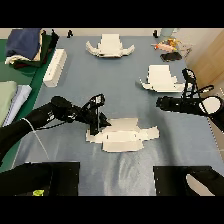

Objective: Fold the box.

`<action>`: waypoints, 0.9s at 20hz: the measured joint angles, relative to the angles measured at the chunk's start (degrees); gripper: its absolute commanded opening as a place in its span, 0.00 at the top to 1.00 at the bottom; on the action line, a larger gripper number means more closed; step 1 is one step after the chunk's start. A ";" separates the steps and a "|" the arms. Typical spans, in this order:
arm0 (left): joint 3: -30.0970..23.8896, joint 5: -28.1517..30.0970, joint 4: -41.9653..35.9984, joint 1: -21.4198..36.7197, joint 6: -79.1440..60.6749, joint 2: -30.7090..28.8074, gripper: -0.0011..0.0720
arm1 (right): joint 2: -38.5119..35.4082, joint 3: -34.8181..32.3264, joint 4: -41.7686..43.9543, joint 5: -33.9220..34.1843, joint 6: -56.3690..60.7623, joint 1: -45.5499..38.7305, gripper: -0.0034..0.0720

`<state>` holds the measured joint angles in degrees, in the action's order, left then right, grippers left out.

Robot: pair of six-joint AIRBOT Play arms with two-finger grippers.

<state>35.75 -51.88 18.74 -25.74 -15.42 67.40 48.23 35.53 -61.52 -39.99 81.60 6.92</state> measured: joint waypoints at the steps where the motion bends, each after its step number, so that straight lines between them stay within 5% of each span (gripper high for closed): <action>1: -0.09 0.28 -0.02 -0.20 0.07 0.00 0.96 | 0.00 0.00 0.00 0.00 0.00 0.00 0.95; 13: -0.35 4.66 5.27 -4.44 5.70 0.02 0.96 | -0.02 0.00 0.11 -0.61 -0.20 0.02 0.95; 18: -0.35 4.76 5.62 -4.57 6.05 0.02 0.96 | -0.72 0.00 0.61 -9.22 -1.20 3.87 0.95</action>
<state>35.40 -47.11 24.36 -30.30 -9.37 67.42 47.51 35.53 -60.90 -49.21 80.40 10.79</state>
